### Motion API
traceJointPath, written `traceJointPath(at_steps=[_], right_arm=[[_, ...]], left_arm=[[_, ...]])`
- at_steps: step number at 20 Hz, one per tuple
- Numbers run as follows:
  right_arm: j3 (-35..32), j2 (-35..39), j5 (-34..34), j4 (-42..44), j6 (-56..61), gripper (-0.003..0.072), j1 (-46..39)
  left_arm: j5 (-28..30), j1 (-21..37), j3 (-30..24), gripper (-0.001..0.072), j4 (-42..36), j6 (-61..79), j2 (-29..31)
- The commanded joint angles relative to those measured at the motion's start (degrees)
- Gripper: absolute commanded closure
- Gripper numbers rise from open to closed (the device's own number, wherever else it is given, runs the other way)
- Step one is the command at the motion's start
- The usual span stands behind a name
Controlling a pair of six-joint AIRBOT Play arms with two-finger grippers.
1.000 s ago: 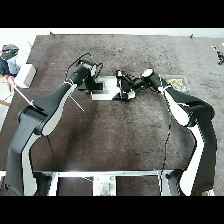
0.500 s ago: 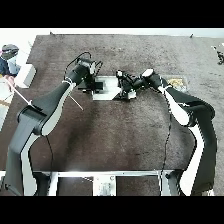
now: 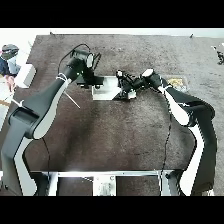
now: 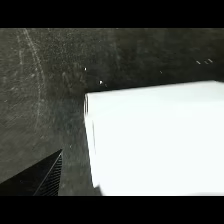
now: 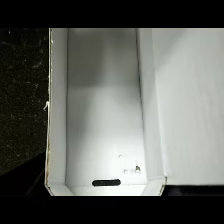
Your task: Fold the box and place the chain.
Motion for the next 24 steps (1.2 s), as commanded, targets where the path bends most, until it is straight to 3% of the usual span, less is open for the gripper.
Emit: traceJointPath(at_steps=[1,5,9,13,16,19,22,24], right_arm=[[0.04,-0.04,0.02,0.04,0.02,0.0278,0.07],[0.04,-0.04,0.02,0.04,0.0,0.0278,0.07],[0.04,-0.04,0.0,0.04,0.02,0.0278,0.07],[0.04,-0.04,0.0,0.04,0.0,0.0278,0.07],[0.04,-0.04,0.02,0.04,0.0,0.0278,0.07],[0.04,-0.04,0.0,0.04,0.0,0.0278,0.07],[0.04,-0.04,0.02,0.04,0.0,0.0278,0.07],[0.04,-0.04,0.0,0.04,0.0,0.0279,0.07]], left_arm=[[-1.31,0.66,0.02,0.0221,0.02,5.73,4.68],[0.46,3.3,0.0,0.0222,-0.28,15.23,10.69],[0.87,6.49,0.02,0.0221,0.87,25.9,12.87],[10.23,8.26,-1.75,0.0222,-1.46,32.5,12.85],[16.81,15.23,-5.81,0.0223,-22.93,52.48,12.83],[15.89,23.47,-13.64,0.0223,-47.78,79.01,12.33],[13.33,28.11,-20.87,0.0223,-61.72,98.82,9.2],[9.09,28.55,-22.14,0.0222,-63.3,105.35,5.99]])
